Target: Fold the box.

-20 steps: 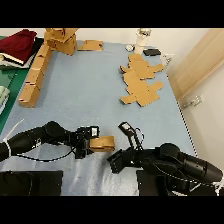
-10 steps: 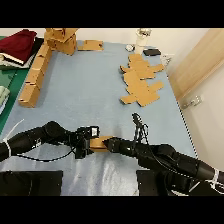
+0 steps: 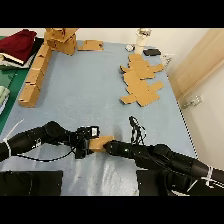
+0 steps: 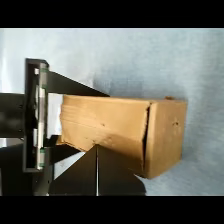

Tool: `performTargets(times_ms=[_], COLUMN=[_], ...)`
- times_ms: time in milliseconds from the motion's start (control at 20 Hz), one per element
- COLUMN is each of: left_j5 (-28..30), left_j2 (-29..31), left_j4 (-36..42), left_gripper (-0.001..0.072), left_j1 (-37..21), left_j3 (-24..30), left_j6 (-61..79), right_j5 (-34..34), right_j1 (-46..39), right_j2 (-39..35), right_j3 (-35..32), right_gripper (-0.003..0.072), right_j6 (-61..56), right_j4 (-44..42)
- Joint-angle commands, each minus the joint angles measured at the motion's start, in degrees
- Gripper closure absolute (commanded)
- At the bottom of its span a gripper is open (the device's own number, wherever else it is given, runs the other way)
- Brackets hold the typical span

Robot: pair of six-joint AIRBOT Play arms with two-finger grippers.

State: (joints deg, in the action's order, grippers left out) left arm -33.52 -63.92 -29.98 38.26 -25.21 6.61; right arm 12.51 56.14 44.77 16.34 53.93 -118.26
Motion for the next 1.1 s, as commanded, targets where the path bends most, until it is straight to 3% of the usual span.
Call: performTargets(times_ms=[0, 150, 250, 350, 450, 550, 750, 1050], left_j5=[0.0, 0.0, 0.0, 0.0, 0.0, 0.0, 0.0, 0.0], left_j2=[0.0, 0.0, 0.0, 0.0, 0.0, 0.0, 0.0, 0.0], left_j4=[0.0, 0.0, 0.0, 0.0, 0.0, 0.0, 0.0, 0.2], left_gripper=[0.0189, 0.0189, 0.0189, 0.0189, 0.0189, 0.0189, 0.0189, 0.0189], left_j1=[0.0, 0.0, 0.0, 0.0, 0.0, 0.0, 0.0, 0.0], left_j3=[0.0, 0.0, 0.0, 0.0, 0.0, 0.0, 0.0, 0.0], left_j6=[0.0, 0.0, 0.0, 0.0, 0.0, 0.0, 0.0, 0.0], right_j5=[1.2, 2.7, 8.2, 17.6, 31.4, 41.6, 44.5, 43.1], right_j1=[0.0, 0.0, -0.1, -1.4, -4.2, -8.0, -13.7, -13.7], right_j2=[2.0, -0.8, -6.0, -10.5, -11.9, -11.5, -8.6, -3.8], right_j3=[0.0, 1.4, 3.9, 6.8, 9.4, 10.6, 10.7, 10.7], right_gripper=[0.0683, 0.0683, 0.0683, 0.0683, 0.0681, 0.0681, 0.0681, 0.0681], right_j6=[-0.1, 0.1, 0.0, -4.6, -12.5, -13.6, -13.6, -13.6], right_j4=[0.4, 3.6, 10.2, 21.4, 32.3, 38.1, 34.7, 31.9])
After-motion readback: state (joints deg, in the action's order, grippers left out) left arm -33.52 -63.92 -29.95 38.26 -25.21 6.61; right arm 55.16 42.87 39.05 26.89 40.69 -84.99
